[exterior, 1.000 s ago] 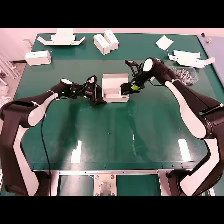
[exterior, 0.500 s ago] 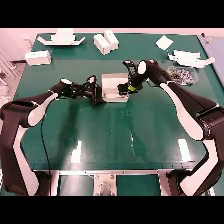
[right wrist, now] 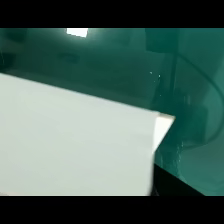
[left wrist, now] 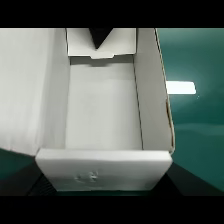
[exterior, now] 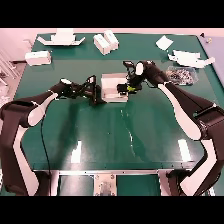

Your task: Fold the box and place the chain.

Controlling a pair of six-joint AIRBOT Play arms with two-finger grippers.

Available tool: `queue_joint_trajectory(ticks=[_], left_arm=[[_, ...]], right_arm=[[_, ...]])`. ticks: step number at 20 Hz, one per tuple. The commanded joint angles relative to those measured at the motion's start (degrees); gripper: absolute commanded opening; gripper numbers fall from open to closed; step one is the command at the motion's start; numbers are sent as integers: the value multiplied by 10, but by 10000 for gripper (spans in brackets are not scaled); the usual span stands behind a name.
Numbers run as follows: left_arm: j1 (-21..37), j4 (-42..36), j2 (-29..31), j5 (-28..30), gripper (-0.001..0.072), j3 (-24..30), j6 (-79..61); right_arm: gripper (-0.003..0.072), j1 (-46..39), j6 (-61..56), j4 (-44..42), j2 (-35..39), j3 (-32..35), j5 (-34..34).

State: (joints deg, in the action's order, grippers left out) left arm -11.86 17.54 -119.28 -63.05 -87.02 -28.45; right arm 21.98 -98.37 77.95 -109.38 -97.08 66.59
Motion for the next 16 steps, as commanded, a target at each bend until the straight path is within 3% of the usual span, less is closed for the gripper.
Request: queue_joint_trajectory(ticks=[1, 7, 9, 15, 16], left_arm=[[0, 0, 0, -1, 526, 0, 0], [0, 0, 0, -1, 526, 0, 0], [0, 0, 0, -1, 526, 0, 0], [0, 0, 0, -2, 525, 0, 0], [0, 0, 0, -2, 525, 0, -1]], right_arm=[[353, 1, -21, -3, -5, 0, -4], [293, 3, -61, 3, -15, 1, 0], [202, 7, -63, 3, -21, 0, 1], [191, 11, -77, 3, -31, 0, 21], [148, 12, -77, 3, -33, 0, 25]])
